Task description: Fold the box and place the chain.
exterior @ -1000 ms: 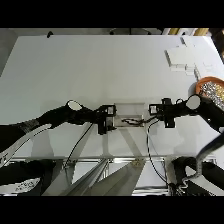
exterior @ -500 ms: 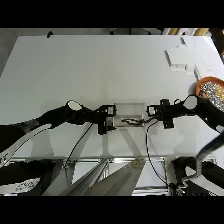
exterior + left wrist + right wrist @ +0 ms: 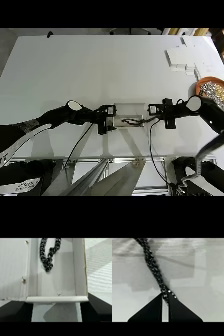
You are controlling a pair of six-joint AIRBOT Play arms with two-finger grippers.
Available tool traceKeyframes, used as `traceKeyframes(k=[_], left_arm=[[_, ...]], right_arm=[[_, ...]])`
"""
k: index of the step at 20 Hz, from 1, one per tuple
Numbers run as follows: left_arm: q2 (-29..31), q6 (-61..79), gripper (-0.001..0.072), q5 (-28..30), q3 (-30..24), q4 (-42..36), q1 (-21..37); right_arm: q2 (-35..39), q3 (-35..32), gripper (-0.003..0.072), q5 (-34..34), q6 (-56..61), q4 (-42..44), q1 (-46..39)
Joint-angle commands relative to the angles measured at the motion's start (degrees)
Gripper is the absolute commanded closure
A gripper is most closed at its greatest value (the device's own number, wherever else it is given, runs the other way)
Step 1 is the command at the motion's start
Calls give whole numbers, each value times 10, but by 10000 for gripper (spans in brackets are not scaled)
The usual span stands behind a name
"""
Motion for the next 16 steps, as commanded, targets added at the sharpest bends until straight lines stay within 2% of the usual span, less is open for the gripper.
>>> traceKeyframes(k=[1, 4, 7, 13, 16], left_arm=[[0, 0, 499, 0, 0, 0, 0], [0, 0, 499, 0, 0, 0, 0], [0, 0, 499, 0, 0, 0, 0], [0, 0, 499, 0, 0, 0, 0], [0, 0, 499, 0, 0, 0, 0]], right_arm=[[83, 0, 666, 51, 32, 36, 0], [159, 0, 666, 63, 27, 157, 9], [186, 0, 666, 41, 22, 254, 73], [144, 0, 666, -145, 21, 270, 266], [90, 0, 666, -178, 25, 270, 299]])
